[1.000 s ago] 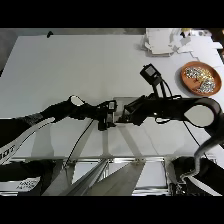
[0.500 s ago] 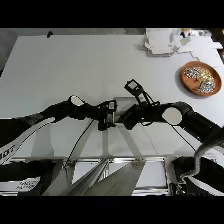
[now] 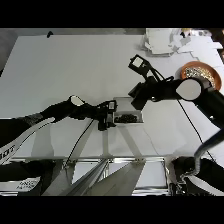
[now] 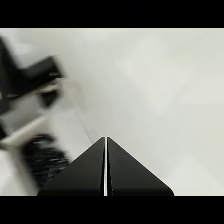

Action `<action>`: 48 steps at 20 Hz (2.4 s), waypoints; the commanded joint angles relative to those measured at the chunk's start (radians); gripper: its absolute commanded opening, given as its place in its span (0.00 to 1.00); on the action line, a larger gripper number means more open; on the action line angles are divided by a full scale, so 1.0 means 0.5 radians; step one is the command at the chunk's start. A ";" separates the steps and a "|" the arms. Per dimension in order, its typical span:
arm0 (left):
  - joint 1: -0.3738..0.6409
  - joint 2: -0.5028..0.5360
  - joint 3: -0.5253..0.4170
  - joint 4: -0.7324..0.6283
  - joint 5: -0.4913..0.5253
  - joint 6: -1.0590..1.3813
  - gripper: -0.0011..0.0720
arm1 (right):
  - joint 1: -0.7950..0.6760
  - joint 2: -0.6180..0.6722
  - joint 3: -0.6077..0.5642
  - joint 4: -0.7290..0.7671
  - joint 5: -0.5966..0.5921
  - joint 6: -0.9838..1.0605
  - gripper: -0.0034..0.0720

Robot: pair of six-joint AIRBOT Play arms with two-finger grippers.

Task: Fold the box and place the chain.

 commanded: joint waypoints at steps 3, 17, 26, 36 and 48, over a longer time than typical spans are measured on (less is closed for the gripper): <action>0.001 0.002 -0.001 0.000 0.000 0.000 0.22 | -0.052 -0.349 0.060 0.074 -0.061 -0.408 0.07; 0.001 0.002 -0.001 0.000 0.001 0.000 0.22 | 0.217 -0.117 -0.214 0.226 0.346 -0.973 0.31; 0.001 0.002 -0.001 0.000 0.000 0.000 0.22 | 0.316 -0.027 -0.320 -0.062 0.040 -0.819 0.44; 0.001 0.002 -0.001 0.000 0.000 0.000 0.22 | 0.316 0.066 -0.320 -0.052 0.087 -0.835 0.43; 0.001 0.002 -0.001 0.000 0.000 0.000 0.22 | 0.314 0.009 -0.320 -0.073 -0.084 -0.917 0.39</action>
